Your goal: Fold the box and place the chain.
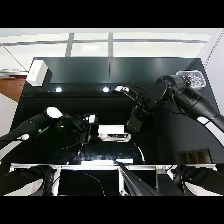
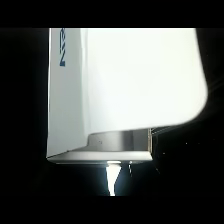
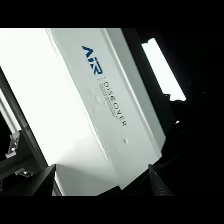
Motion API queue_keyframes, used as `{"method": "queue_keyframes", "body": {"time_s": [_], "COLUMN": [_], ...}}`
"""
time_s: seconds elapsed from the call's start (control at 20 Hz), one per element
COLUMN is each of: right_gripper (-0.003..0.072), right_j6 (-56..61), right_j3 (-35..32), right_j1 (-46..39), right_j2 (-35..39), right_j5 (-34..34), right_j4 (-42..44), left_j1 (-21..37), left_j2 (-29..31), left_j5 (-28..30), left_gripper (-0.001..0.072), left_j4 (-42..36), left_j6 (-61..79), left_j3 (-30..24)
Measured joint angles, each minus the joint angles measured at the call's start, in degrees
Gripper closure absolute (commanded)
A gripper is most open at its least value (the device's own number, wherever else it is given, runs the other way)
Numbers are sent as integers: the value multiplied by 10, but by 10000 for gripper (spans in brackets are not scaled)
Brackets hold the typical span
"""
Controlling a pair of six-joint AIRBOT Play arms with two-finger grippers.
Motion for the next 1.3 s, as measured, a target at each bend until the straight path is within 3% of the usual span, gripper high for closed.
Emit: {"method": "queue_keyframes", "body": {"time_s": [0.4, 1.3], "right_gripper": [-7, -7], "right_j6": [7, 34], "right_j3": [-2, -2], "right_j1": [-3, -5], "right_j2": [-13, -14], "right_j5": [-49, -47], "right_j4": [15, 9], "left_j1": [0, 0], "left_j2": [0, 0], "left_j5": [0, 0], "left_gripper": [227, 227], "left_j4": [0, 0], "left_j6": [0, 0], "left_j3": [0, 0]}}
